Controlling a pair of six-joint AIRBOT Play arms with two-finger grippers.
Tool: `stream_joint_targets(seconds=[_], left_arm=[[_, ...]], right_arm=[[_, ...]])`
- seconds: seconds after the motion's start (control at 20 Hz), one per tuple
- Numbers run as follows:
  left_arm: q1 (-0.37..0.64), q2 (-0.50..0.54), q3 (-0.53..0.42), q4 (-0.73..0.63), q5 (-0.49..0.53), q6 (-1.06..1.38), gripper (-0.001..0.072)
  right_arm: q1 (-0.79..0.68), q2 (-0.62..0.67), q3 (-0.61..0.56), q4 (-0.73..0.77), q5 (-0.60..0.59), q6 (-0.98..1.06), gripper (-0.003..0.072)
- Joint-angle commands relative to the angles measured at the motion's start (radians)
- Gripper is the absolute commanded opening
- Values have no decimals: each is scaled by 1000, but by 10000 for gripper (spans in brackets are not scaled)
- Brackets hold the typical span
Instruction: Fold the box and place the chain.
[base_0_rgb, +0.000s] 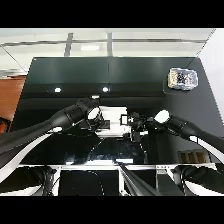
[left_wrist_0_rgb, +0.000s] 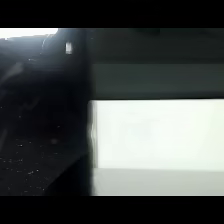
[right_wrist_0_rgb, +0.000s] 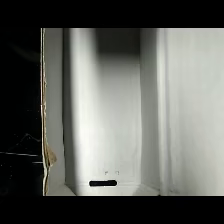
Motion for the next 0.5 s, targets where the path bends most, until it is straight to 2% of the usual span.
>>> stream_joint_targets(seconds=[0.0,0.45], left_arm=[[-1,-2,1,-10,2,6,27],[-1,-2,1,-20,11,16,28]], right_arm=[[0,0,1,-2,0,-2,131],[0,0,1,-2,0,-2,131]])
